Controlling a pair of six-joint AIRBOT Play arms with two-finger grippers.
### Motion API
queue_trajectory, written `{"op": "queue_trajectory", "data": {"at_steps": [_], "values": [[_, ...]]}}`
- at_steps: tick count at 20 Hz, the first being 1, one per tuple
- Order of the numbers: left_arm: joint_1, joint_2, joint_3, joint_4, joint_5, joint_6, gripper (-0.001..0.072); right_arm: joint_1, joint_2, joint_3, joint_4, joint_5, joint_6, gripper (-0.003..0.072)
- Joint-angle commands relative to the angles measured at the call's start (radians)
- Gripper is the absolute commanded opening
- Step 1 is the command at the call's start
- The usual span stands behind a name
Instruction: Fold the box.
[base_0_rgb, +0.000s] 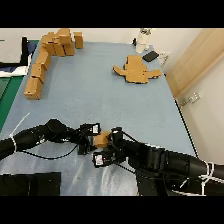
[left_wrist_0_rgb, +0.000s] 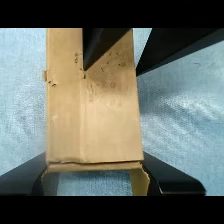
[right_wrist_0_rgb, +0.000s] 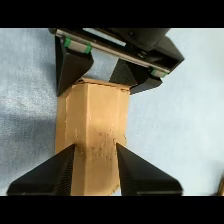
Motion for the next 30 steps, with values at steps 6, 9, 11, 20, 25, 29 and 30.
{"op": "queue_trajectory", "data": {"at_steps": [6, 9, 11, 20, 25, 29, 30], "values": [[0.0, 0.0, 0.0, 0.001, -0.003, 0.002, 0.0526, 0.016, 0.072, 0.005, -0.024, -0.008, 0.017, 0.0379], [0.0, 0.0, 0.0, 0.001, -0.003, 0.002, 0.0526, 0.014, 0.073, 0.005, -0.027, -0.01, 0.018, 0.0283], [0.0, 0.0, 0.0, 0.001, -0.002, 0.002, 0.0526, 0.014, 0.058, 0.005, -0.028, -0.011, 0.03, 0.0282], [0.0, 0.0, 0.0, 0.001, -0.003, 0.002, 0.0526, 0.022, 0.006, 0.005, 0.057, -0.01, 0.047, 0.0203], [0.0, 0.0, 0.0, 0.001, -0.003, 0.002, 0.0527, 0.037, 0.023, 0.019, 0.075, -0.068, 0.064, 0.0345], [0.0, 0.0, 0.0, 0.001, -0.003, 0.002, 0.0526, 0.037, 0.167, 0.105, 0.096, -0.332, 0.409, 0.0352], [0.0, 0.0, 0.0, 0.001, -0.003, 0.002, 0.0526, 0.037, 0.219, 0.101, 0.183, -0.409, 0.549, 0.0309]]}}
